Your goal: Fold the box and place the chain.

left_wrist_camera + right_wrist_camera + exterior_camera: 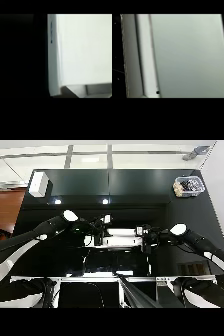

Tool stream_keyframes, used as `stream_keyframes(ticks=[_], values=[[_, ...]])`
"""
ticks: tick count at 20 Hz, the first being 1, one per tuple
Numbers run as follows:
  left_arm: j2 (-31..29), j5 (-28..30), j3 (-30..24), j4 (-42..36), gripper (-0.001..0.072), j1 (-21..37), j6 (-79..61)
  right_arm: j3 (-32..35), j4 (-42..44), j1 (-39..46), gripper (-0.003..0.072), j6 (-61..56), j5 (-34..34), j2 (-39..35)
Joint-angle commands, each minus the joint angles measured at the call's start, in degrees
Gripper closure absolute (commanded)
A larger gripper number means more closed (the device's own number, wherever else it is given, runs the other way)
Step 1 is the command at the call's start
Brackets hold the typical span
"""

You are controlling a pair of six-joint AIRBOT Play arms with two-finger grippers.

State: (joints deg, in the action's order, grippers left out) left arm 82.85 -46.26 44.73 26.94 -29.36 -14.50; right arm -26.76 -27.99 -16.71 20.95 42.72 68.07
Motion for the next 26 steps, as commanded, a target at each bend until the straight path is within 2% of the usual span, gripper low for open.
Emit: stream_keyframes(ticks=[1,11,16,26], values=[[0.02,-0.13,0.07,0.04,0.0682,-0.02,-0.07,-0.33,-2.75,-0.09,0.0026,-3.69,-0.98,0.35],[0.02,-0.07,0.07,0.04,0.0682,-0.02,-0.04,-0.76,-4.22,-0.11,0.0026,-5.86,-1.38,0.90],[0.02,-0.07,0.07,0.04,0.0682,-0.02,-0.04,-1.07,-8.31,-2.56,0.0026,-7.58,-1.73,1.53],[0.02,-0.09,0.07,0.04,0.0682,-0.02,-0.04,-1.07,-8.28,-2.69,0.0026,-7.96,-2.14,1.55]])
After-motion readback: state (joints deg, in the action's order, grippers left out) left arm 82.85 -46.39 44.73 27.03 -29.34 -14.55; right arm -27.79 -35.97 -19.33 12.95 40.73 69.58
